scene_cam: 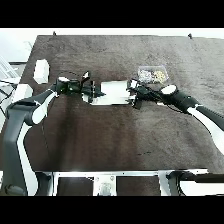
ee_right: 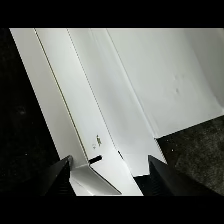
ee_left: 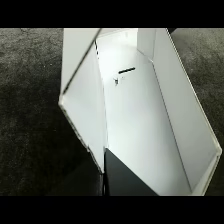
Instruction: Fold the box and place the chain.
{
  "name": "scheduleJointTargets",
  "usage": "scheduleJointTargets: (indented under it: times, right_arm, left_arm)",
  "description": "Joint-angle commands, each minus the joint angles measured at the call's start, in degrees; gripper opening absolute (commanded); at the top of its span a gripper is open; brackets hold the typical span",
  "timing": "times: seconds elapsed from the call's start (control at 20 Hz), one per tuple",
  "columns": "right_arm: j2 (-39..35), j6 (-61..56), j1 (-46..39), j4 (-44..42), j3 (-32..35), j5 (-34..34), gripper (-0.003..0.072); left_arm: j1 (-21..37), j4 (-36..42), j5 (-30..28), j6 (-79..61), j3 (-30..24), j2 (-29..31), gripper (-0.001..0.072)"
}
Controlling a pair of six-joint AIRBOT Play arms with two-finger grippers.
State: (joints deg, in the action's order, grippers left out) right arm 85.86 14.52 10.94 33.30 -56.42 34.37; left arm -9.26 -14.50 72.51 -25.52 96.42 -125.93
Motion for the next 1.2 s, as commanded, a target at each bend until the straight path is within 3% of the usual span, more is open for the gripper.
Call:
scheduleJointTargets:
  times: [0.0, 0.7, 1.15]
  right_arm:
    - [0.94, 1.27, -1.79, -0.76, -1.66, 3.89, 0.0550]
    - [9.92, 2.49, -6.34, -0.90, -12.66, 18.27, 0.0550]
    - [14.23, 3.63, -7.21, -0.79, -16.17, 22.03, 0.0550]
  left_arm:
    - [0.02, -0.02, 0.04, 0.00, -0.02, -0.02, 0.0022]
    - [0.02, 0.00, 0.09, 0.00, -0.02, -0.02, 0.0022]
    - [0.02, 0.00, 0.07, 0.00, -0.02, -0.02, 0.0023]
